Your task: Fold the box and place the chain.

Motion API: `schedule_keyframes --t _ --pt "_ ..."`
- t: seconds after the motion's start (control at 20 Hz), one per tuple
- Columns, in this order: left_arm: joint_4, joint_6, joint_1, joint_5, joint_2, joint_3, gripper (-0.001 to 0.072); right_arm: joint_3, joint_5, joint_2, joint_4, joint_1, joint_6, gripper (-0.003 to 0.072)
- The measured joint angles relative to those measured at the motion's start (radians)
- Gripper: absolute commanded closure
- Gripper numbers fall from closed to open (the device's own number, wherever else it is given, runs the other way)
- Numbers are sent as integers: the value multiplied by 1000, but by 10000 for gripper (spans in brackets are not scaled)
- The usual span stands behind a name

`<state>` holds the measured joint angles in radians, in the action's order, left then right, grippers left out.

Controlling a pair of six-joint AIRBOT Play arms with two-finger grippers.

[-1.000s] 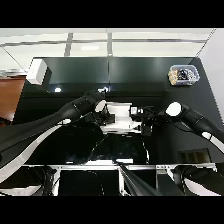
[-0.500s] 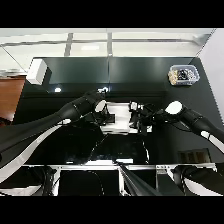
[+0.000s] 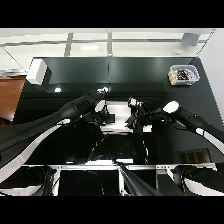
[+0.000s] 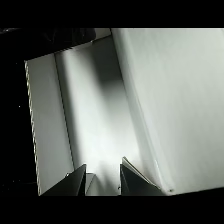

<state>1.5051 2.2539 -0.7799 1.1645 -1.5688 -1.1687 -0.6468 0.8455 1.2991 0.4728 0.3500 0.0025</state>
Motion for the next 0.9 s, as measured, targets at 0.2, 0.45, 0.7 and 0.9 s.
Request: schedule_keyframes --t 0.2,0.45,0.7,0.9 --pt "0 0 0 -1 0 0 684 0 0 3 -7 0 0 240" --pt "0 -2 0 -1 0 0 683 0 10 3 -5 0 2 257" --pt "0 -3 0 -2 0 0 684 -1 21 3 6 -1 27 248" --pt "1 -3 0 -2 0 0 683 -1 49 -5 32 -18 89 674"
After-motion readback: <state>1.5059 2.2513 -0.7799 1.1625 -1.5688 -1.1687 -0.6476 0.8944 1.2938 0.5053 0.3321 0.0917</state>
